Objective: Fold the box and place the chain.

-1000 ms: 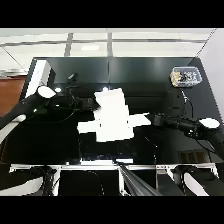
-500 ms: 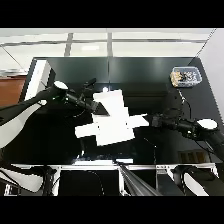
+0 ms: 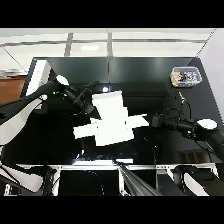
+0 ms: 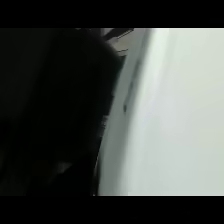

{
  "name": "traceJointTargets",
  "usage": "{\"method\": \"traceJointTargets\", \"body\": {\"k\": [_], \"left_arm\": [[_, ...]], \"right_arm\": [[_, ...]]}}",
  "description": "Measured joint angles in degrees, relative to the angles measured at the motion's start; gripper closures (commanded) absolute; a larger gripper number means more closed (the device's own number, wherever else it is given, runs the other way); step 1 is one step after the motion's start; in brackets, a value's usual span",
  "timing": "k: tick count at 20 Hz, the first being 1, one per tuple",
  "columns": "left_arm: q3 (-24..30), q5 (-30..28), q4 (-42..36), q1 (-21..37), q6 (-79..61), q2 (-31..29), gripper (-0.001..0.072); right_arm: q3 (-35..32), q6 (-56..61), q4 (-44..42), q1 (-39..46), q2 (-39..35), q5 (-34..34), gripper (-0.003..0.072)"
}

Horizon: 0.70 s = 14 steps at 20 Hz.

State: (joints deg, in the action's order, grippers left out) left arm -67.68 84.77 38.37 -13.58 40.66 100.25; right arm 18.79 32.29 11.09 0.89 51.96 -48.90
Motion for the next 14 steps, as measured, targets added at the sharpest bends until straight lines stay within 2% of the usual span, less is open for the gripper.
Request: {"method": "traceJointTargets", "body": {"k": [3,4,5,6,10,14], "left_arm": [[-0.2,-0.1,0.6,0.1,-0.4,0.0,0.0679],[-0.2,-0.2,0.7,0.2,-0.5,0.0,0.0679],[-0.2,-0.9,1.9,0.2,-0.2,0.1,0.0680],[-0.3,-0.8,1.7,0.3,-0.2,0.1,0.0680],[-0.5,0.3,0.5,0.3,-0.1,-0.4,0.0684],[1.1,-0.6,-0.7,-1.4,-0.3,-3.7,0.0684]], "right_arm": [[0.0,0.0,0.1,0.0,0.0,0.0,0.0653],[0.0,0.0,0.1,0.0,0.0,0.0,0.0477],[0.0,0.0,0.2,0.0,0.0,0.2,0.0207],[0.0,0.1,0.2,0.1,0.0,0.1,0.0079],[1.3,1.5,3.0,3.6,0.0,-3.5,0.0075],[7.8,1.8,14.6,9.4,0.0,-12.6,0.0076]]}}
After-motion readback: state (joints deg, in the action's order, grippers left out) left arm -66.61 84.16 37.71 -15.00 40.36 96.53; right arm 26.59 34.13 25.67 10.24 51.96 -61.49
